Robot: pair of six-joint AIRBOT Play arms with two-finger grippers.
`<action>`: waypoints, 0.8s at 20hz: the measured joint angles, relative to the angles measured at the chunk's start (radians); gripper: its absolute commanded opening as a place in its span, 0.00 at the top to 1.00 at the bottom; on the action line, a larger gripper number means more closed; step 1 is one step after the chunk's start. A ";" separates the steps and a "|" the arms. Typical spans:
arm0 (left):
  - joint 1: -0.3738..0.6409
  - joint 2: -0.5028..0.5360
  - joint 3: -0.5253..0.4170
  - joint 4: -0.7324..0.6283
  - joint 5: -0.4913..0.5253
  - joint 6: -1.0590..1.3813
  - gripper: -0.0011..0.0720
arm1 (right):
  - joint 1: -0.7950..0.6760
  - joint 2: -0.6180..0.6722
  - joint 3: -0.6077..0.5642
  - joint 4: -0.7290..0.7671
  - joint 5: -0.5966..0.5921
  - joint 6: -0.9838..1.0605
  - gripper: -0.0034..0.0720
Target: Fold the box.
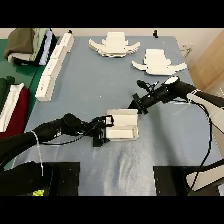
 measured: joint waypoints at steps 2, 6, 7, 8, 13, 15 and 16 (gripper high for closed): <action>0.000 0.000 0.000 0.000 0.000 0.000 0.36 | 0.035 0.045 -0.010 -0.018 0.017 -0.048 0.95; 0.000 0.000 0.000 0.000 0.000 0.000 0.36 | 0.099 0.159 -0.073 -0.108 -0.011 -0.106 0.95; 0.000 0.000 0.000 0.000 0.000 0.000 0.36 | 0.117 0.188 -0.098 -0.131 -0.032 -0.120 0.95; 0.000 0.000 0.000 0.000 0.000 0.000 0.36 | 0.138 0.219 -0.126 -0.158 -0.062 -0.137 0.95; 0.000 0.000 0.000 0.000 0.000 0.000 0.36 | 0.248 0.361 -0.266 -0.293 -0.259 -0.208 0.95; 0.000 0.000 0.000 0.000 0.000 0.000 0.36 | 0.295 0.417 -0.303 -0.345 -0.336 -0.222 0.95; 0.000 0.000 0.000 0.000 0.000 0.000 0.36 | 0.322 0.447 -0.318 -0.377 -0.372 -0.229 0.95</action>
